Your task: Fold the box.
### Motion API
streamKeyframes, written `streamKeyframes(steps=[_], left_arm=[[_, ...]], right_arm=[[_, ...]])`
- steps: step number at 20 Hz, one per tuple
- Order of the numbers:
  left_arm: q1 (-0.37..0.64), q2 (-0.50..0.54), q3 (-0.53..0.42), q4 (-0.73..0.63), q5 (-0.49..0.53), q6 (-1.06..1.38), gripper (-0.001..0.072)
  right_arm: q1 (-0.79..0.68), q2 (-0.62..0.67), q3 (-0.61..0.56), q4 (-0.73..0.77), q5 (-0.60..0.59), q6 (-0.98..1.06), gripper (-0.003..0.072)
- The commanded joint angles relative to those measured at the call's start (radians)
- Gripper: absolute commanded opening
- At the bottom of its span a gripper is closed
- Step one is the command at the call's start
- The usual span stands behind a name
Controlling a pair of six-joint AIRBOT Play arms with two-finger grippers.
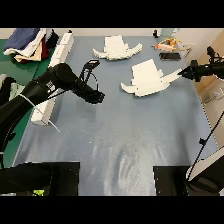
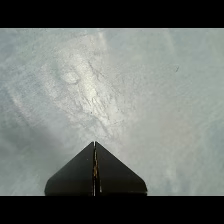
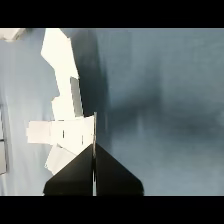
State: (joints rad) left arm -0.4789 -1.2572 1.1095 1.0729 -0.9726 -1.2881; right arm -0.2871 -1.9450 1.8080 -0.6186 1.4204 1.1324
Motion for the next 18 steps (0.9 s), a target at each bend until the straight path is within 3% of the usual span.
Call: streamKeyframes(steps=[1,5,8,10,13,14,16,18], left_arm=[[0.001,0.036,-0.019,0.019,-0.026,-0.007,0.0014],[0.021,0.137,-0.136,0.036,-0.033,-0.006,0.0015],[0.052,0.224,-0.23,0.022,-0.07,0.007,0.0014],[0.063,0.275,-0.278,0.016,-0.082,0.016,0.0014],[0.063,0.329,-0.327,0.014,-0.083,0.015,0.0015],[0.063,0.336,-0.332,0.014,-0.083,0.015,0.0015],[0.063,0.335,-0.332,0.014,-0.085,0.015,0.0015],[0.063,0.335,-0.332,0.014,-0.085,0.015,0.0015]], right_arm=[[0.055,0.201,-0.275,-0.047,-0.07,-0.008,0.0003],[0.129,0.535,-0.786,-0.043,-0.316,-0.012,0.0003],[0.188,0.776,-1.09,-0.044,-0.422,0.006,0.0002],[0.223,0.907,-1.223,-0.049,-0.472,0.049,0.0002],[0.267,1.023,-1.32,-0.095,-0.484,0.128,0.0004],[0.278,1.036,-1.328,-0.121,-0.483,0.166,0.0038],[0.28,1.033,-1.325,-0.153,-0.481,0.198,0.0425],[0.274,1.009,-1.3,-0.207,-0.47,0.207,0.0427]])
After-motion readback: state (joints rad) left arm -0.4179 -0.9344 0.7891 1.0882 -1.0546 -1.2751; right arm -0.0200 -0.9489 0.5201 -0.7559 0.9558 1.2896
